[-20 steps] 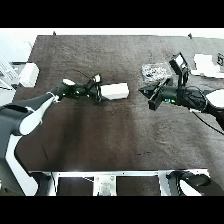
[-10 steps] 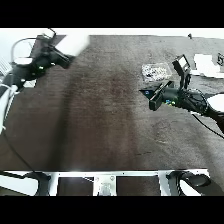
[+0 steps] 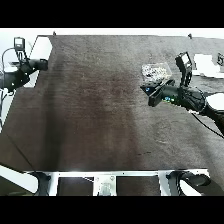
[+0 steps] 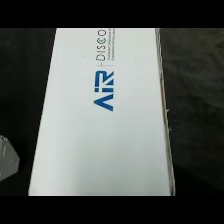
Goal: Fold the box and place the chain.
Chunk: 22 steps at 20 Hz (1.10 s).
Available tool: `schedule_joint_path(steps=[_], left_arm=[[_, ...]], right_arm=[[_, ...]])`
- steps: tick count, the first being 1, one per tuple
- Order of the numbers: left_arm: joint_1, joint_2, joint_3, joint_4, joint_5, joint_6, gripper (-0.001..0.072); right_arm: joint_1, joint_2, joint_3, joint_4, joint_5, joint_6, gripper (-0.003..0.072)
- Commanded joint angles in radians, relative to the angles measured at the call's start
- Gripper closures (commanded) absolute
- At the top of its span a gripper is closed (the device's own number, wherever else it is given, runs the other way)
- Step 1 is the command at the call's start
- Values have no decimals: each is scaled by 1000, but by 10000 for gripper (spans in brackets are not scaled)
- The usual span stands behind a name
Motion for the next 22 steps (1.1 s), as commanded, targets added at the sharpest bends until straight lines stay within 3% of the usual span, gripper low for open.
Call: schedule_joint_path(steps=[1,11,22], left_arm=[[14,-69,0,30,-42,-32,691],[14,-120,-1,32,81,-195,691],[14,-118,0,50,57,-102,690]], right_arm=[[1,-13,0,15,-11,2,672],[1,-39,-2,74,-39,1,672],[1,-39,-2,92,-56,0,671]])
